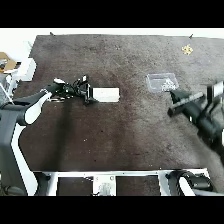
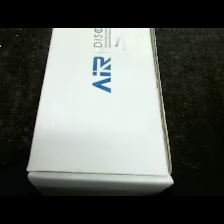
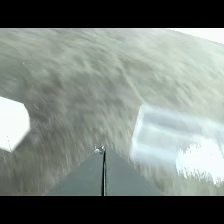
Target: Fold the box and place the chain.
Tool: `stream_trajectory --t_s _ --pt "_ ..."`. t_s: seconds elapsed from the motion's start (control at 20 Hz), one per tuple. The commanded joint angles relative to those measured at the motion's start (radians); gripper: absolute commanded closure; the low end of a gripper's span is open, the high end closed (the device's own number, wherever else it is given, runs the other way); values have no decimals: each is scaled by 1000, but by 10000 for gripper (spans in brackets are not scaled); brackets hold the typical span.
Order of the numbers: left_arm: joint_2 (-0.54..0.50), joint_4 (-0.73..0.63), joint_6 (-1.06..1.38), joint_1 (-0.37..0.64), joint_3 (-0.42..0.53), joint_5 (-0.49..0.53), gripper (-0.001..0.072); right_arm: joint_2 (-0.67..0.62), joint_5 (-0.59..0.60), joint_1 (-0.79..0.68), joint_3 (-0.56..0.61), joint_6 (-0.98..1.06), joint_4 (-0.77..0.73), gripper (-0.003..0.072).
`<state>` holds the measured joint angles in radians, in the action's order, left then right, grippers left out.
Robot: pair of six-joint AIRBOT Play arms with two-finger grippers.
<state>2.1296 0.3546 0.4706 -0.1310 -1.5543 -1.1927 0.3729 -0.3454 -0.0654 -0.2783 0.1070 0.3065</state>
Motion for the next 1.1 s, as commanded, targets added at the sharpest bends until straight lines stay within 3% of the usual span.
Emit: stream_trajectory --t_s 0.0,0.15,0.45,0.5,0.55,0.75,0.85,1.05 --pt "-1 0 -1 0 0 -1 539 -313 136 -5 274 3 -1 687" --pt "-1 -11 -1 0 0 0 539 -428 136 -4 352 2 0 687" --pt "-1 -26 0 0 0 -1 540 -437 137 -4 355 2 2 687" --pt "-6 -29 -2 0 0 4 567 -437 137 -4 355 2 3 687" --pt "-20 -31 -8 2 -2 3 699 -437 137 -4 355 2 3 687" --pt "-149 -77 -179 43 -68 15 701 -437 137 -4 355 2 3 687" --pt "-260 -77 -322 93 -108 84 703 -437 137 -4 355 2 3 687" --pt "-529 6 -732 251 -117 413 706 -437 137 -4 355 2 3 687"
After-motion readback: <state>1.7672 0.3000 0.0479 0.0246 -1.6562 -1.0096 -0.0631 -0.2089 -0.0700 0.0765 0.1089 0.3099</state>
